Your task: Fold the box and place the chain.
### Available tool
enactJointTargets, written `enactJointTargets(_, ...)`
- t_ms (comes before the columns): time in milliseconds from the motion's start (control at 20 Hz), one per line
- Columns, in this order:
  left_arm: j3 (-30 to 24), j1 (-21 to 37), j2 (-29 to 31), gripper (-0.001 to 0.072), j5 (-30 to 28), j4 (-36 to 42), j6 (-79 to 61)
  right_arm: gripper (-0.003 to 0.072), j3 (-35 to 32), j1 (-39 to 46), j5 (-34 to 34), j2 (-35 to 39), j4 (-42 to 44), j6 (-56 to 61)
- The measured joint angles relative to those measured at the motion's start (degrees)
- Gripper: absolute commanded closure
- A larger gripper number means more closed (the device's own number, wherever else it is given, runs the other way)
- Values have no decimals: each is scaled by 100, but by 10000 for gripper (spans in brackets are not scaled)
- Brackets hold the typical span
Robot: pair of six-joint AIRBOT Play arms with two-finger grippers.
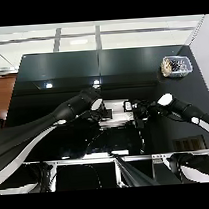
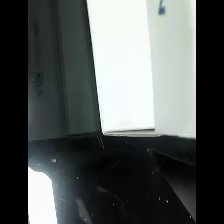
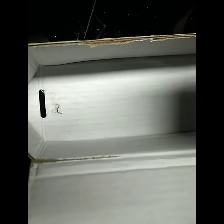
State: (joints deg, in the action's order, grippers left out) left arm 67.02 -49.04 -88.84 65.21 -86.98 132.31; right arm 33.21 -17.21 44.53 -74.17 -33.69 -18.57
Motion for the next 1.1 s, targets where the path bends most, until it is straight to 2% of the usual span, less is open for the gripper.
enactJointTargets(50,22,-28,-35,364,37,-33,48,676,0,0,0,0,0,2)
enactJointTargets(150,57,-63,-83,574,11,-66,122,676,0,0,0,0,0,0)
enactJointTargets(200,68,-70,-98,597,-13,-70,140,676,-2,0,0,0,2,0)
enactJointTargets(250,74,-76,-103,685,-28,-83,175,676,-2,0,0,0,2,2)
enactJointTargets(400,90,-87,-118,683,-76,-105,225,676,-2,0,0,0,2,7)
enactJointTargets(450,90,-87,-122,626,-85,-105,225,676,0,0,0,0,2,4)
enactJointTargets(500,90,-90,-125,396,-101,-105,210,676,-2,0,0,0,2,4)
enactJointTargets(550,90,-90,-136,241,-186,-98,201,676,0,0,0,0,2,2)
enactJointTargets(750,90,-55,-136,248,-2,-116,221,676,0,0,0,0,2,0)
enactJointTargets(800,90,-46,-133,363,2,-136,221,676,0,0,0,0,2,0)
enactJointTargets(850,90,-37,-133,556,22,-146,221,676,0,0,2,0,2,0)
enactJointTargets(900,90,-31,-133,683,31,-162,221,676,0,0,2,0,2,0)
enactJointTargets(1100,92,-20,-133,684,-17,-186,192,676,-2,0,-2,0,7,7)
